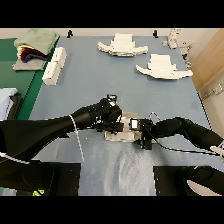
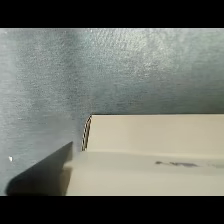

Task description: Fold the box.

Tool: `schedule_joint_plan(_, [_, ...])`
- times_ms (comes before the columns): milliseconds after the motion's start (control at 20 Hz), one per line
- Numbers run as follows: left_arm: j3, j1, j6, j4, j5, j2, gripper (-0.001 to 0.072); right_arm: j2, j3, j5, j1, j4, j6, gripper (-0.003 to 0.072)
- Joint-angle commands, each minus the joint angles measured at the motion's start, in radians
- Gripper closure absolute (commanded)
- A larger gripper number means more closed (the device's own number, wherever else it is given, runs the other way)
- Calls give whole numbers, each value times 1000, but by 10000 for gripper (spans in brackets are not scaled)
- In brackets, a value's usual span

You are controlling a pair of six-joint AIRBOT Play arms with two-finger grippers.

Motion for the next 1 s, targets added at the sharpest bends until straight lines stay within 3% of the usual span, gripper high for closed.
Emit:
schedule_joint_plan(0, [2,0,-1,1,-5,-29,406,0,1,0,0,0,0,169])
schedule_joint_plan(50, [2,0,-1,1,-6,-33,434,0,1,0,0,0,0,169])
schedule_joint_plan(100, [2,0,0,1,-13,-37,582,0,1,0,0,0,0,169])
schedule_joint_plan(200, [2,0,0,5,-22,-39,618,0,1,0,0,0,0,169])
schedule_joint_plan(250, [2,0,1,6,-25,-39,696,0,1,0,0,0,0,169])
schedule_joint_plan(500, [2,0,5,7,-37,-39,694,0,1,0,0,0,0,169])
schedule_joint_plan(550, [2,0,12,6,-37,-38,591,0,1,0,0,0,0,169])
schedule_joint_plan(600, [4,0,10,6,-39,-37,332,0,1,0,0,0,0,169])
schedule_joint_plan(650, [8,0,6,6,-47,-37,286,0,1,0,0,0,0,169])
schedule_joint_plan(950, [35,0,65,8,-100,61,283,0,1,0,0,0,0,169])
